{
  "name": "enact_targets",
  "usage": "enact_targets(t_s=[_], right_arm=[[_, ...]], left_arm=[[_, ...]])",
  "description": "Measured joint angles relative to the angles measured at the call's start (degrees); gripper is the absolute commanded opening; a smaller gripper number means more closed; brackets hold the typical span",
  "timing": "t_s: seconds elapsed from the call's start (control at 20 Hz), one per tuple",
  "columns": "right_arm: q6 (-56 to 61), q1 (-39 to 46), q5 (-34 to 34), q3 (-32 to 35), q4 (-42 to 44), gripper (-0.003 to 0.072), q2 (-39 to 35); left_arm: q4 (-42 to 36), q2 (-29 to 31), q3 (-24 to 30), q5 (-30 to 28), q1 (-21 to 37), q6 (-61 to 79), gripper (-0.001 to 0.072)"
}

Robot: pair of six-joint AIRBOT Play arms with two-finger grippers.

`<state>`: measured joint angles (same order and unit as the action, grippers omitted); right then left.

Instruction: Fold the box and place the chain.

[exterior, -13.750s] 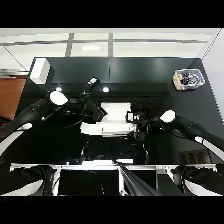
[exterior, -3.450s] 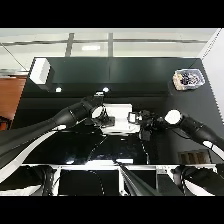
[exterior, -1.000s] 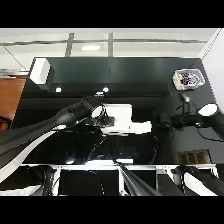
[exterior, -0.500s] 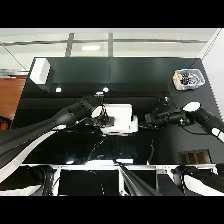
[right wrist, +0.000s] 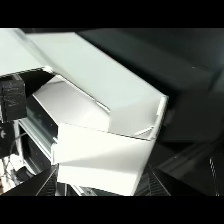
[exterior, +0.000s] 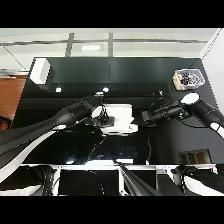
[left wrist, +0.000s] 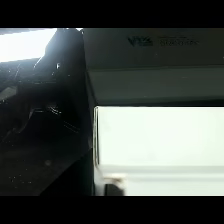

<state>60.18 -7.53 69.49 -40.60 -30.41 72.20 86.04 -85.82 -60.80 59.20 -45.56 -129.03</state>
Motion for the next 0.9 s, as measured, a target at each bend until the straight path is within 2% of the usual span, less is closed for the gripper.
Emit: enact_targets(t_s=[0.1,0.4,0.8,0.85,0.9], right_arm=[[1.36,-2.23,-1.84,-0.11,-0.66,0.0480,0.00],[6.21,-8.22,-8.48,-0.79,-4.22,0.0480,0.00],[27.17,-20.39,-16.98,-6.78,-22.05,0.0479,1.05],[30.18,-21.81,-16.96,-8.02,-24.50,0.0454,1.62],[33.24,-23.26,-16.61,-9.44,-27.28,0.0363,2.34]], left_arm=[[0.00,0.00,0.00,-0.02,0.00,0.00,0.0027],[0.00,0.00,0.00,-0.02,0.00,-0.04,0.0028],[0.02,0.00,0.00,-0.02,0.00,-0.07,0.0027],[0.04,0.00,0.00,0.00,0.02,-0.09,0.0027],[0.11,0.02,0.00,0.02,0.02,-0.11,0.0027]])
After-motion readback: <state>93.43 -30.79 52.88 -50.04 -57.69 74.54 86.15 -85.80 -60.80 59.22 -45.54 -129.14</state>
